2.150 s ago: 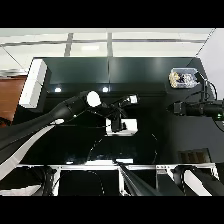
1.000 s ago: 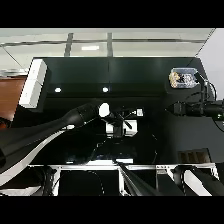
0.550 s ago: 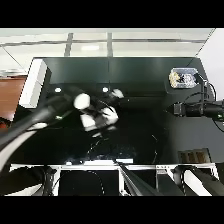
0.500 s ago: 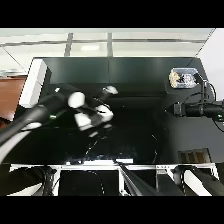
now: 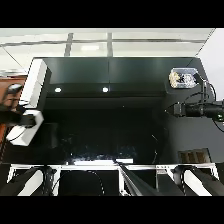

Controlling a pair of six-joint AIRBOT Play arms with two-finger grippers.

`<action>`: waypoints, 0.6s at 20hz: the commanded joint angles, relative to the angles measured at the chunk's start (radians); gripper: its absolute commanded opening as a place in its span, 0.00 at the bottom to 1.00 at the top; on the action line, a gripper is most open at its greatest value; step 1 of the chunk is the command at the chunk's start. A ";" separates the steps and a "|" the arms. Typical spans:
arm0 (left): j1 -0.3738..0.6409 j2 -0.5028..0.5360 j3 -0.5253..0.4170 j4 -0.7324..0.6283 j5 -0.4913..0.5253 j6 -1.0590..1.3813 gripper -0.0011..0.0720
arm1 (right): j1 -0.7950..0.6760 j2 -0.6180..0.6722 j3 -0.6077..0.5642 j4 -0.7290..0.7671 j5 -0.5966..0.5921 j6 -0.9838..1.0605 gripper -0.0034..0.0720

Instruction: Fold the box and place the chain.

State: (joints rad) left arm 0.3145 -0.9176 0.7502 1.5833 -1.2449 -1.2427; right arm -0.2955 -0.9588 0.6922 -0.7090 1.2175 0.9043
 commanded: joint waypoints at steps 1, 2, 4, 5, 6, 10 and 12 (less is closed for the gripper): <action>0.372 0.024 -0.031 -0.143 0.095 0.155 0.41 | 0.000 0.001 -0.001 0.001 0.000 0.001 0.07; 0.465 0.018 -0.038 -0.240 0.143 0.228 0.41 | 0.000 0.001 -0.001 0.001 -0.002 0.001 0.07; 0.573 -0.011 -0.055 -0.447 0.202 0.434 0.41 | 0.000 0.000 -0.001 0.001 -0.011 0.018 0.07; 0.578 -0.039 -0.055 -0.496 0.213 0.538 0.41 | 0.000 0.001 -0.001 0.001 -0.014 0.026 0.07; 0.563 -0.064 -0.054 -0.507 0.219 0.616 0.41 | 0.000 0.001 -0.001 0.001 -0.014 0.033 0.07; 0.466 -0.158 -0.054 -0.497 0.335 0.674 0.41 | 0.000 0.000 -0.001 0.001 -0.014 0.061 0.07; 0.434 -0.195 -0.054 -0.499 0.377 0.676 0.41 | 0.000 0.000 -0.001 0.001 -0.013 0.076 0.07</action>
